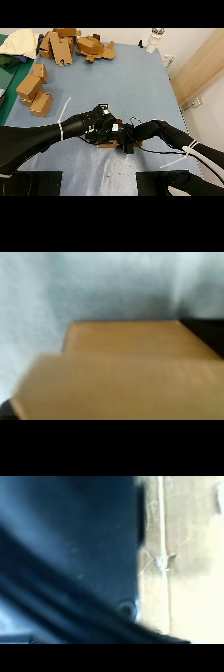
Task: Fold the box.
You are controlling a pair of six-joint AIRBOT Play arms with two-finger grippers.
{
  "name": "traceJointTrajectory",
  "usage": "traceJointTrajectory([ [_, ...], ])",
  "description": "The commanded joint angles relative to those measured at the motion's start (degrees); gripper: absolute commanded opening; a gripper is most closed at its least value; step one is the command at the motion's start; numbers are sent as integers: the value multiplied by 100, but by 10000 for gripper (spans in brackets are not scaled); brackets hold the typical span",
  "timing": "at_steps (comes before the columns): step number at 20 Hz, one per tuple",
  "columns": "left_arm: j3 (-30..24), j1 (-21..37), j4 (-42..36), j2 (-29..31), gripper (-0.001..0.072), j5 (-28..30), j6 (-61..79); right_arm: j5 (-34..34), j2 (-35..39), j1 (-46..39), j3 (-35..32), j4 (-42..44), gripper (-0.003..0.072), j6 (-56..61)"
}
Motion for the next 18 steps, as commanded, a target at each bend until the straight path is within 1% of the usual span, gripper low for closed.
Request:
traceJointTrajectory([
  [1,0,50,76,83,500,-46,4,0,2,0,2,-2,509,-4],
  [6,-2,149,225,334,500,-232,7,0,2,0,2,-2,509,-4],
  [10,-2,260,289,400,500,-579,11,0,2,0,2,-2,509,-4],
  [16,-2,282,485,586,497,-673,7,0,2,0,2,-2,509,-4],
  [17,-2,282,505,608,459,-697,9,0,2,0,2,-2,509,-4],
  [18,-2,282,518,632,400,-708,9,0,2,0,2,-2,509,-4],
])
